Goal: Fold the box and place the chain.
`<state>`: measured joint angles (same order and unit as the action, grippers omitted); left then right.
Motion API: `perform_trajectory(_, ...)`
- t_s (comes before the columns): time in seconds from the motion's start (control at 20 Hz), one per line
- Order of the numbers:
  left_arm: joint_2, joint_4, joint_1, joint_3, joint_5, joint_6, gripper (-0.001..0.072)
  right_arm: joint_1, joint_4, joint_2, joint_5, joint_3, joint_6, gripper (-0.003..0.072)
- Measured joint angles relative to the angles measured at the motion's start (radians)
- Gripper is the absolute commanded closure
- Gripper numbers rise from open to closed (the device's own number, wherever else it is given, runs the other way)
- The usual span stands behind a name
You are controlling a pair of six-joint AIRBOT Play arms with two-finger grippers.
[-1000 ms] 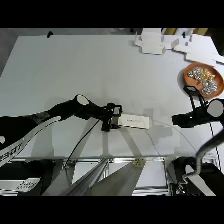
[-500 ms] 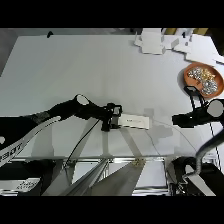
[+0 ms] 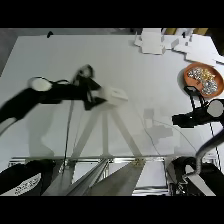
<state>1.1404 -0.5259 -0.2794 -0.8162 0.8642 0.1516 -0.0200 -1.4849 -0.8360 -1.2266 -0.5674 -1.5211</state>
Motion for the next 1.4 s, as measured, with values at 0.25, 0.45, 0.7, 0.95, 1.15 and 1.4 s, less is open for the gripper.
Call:
perform_trajectory(0.25,-0.156,-0.325,0.253,0.001,0.082,0.454,0.0546,0.000,0.000,0.000,0.000,0.000,0.000,0.0641)
perform_trajectory(0.45,-0.190,-0.507,0.421,0.018,0.132,0.610,0.0547,0.000,0.000,0.000,0.000,0.000,0.000,0.0641)
perform_trajectory(0.7,-0.208,-0.613,0.589,0.043,0.087,0.665,0.0547,0.000,0.000,0.000,0.000,0.000,0.000,0.0641)
perform_trajectory(0.95,-0.263,-0.638,0.689,0.050,-0.089,0.647,0.0550,0.000,0.000,0.000,0.000,0.000,0.000,0.0641)
perform_trajectory(1.15,-0.220,-0.600,0.709,0.054,-0.140,0.603,0.0554,0.000,0.000,0.000,0.000,0.000,0.000,0.0641)
perform_trajectory(1.4,-0.122,-0.656,0.727,0.053,-0.020,0.716,0.0403,0.000,0.000,0.000,0.000,0.000,0.000,0.0641)
